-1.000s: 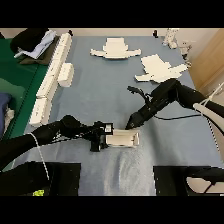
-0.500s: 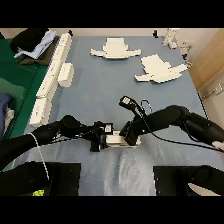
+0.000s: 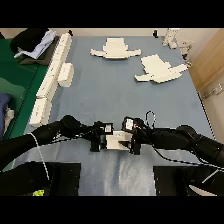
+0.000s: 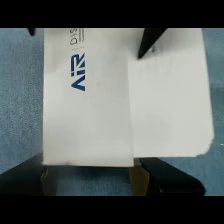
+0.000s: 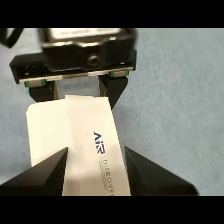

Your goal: Fold the box.

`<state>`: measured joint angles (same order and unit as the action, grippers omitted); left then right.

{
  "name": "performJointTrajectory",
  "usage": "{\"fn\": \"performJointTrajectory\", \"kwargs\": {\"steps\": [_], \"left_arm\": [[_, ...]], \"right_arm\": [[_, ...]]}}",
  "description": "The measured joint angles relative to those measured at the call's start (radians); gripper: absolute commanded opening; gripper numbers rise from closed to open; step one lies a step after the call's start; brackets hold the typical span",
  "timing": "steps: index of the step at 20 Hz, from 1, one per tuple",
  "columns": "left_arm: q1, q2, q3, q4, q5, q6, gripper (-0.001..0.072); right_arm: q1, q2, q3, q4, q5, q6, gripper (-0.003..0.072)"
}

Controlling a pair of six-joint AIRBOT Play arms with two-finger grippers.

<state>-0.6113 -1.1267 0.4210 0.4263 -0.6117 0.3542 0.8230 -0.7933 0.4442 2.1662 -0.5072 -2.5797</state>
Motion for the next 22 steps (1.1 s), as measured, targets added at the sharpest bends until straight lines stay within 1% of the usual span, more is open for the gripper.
{"fn": "performJointTrajectory", "kwargs": {"steps": [3,4,6,7,9,16,22], "left_arm": [[0.000,0.000,0.000,0.000,0.000,0.000,0.0534],[0.000,0.000,0.000,0.000,0.000,0.000,0.0534],[0.000,0.000,0.000,0.000,0.000,0.000,0.0534],[0.000,0.000,0.000,0.000,0.000,0.000,0.0535],[0.000,0.000,0.000,0.000,0.000,0.000,0.0534],[0.000,0.000,0.000,0.000,0.001,0.000,0.0534],[0.000,0.000,0.000,-0.001,0.004,-0.003,0.0534]], "right_arm": [[0.016,0.005,-0.006,-0.006,0.010,-0.113,0.0579],[0.024,0.005,-0.007,-0.006,0.011,-0.135,0.0594],[0.038,-0.004,-0.008,-0.008,0.011,-0.168,0.0595],[0.043,-0.011,-0.008,-0.008,0.010,-0.179,0.0613],[0.049,-0.029,-0.008,-0.009,0.009,-0.204,0.0613],[0.055,-0.052,-0.008,-0.046,0.024,-0.243,0.0611],[0.056,-0.052,-0.005,-0.084,0.066,-0.249,0.0611]]}}
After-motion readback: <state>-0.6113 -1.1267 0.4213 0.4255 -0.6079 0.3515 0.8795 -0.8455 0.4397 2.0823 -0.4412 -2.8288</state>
